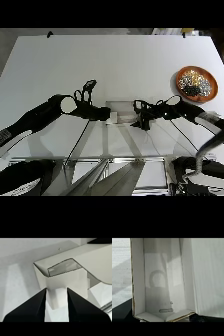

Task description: Fold the box and place the chain.

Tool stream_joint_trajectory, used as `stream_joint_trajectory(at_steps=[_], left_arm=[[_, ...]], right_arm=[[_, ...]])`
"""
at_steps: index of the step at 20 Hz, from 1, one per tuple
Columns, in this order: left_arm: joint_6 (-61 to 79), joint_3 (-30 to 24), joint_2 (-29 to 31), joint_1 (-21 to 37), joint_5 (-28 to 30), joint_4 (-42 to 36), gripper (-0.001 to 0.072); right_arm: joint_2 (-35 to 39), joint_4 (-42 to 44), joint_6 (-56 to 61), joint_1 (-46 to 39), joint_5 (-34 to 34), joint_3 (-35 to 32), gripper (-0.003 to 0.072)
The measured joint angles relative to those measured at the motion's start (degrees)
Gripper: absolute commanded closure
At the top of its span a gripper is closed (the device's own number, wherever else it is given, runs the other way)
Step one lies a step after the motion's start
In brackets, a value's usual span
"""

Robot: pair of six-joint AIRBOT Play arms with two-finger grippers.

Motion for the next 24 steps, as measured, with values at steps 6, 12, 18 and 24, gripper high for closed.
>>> stream_joint_trajectory(at_steps=[6,12,18,24], left_arm=[[-5.0,4.1,-3.5,-2.7,-3.5,5.0,0.0416],[-13.1,9.4,-7.5,-5.2,-7.8,11.8,0.0417],[-20.4,13.7,-11.6,-7.1,-11.8,15.4,0.0417],[-28.9,17.4,-13.2,-8.2,-16.7,20.0,0.0444]], right_arm=[[0.0,0.0,0.0,0.0,0.0,0.0,0.0348],[0.0,0.0,0.0,0.0,0.0,0.0,0.0348],[0.0,0.0,0.0,0.0,0.0,0.0,0.0348],[0.0,0.0,0.0,0.0,0.0,0.0,0.0348]])
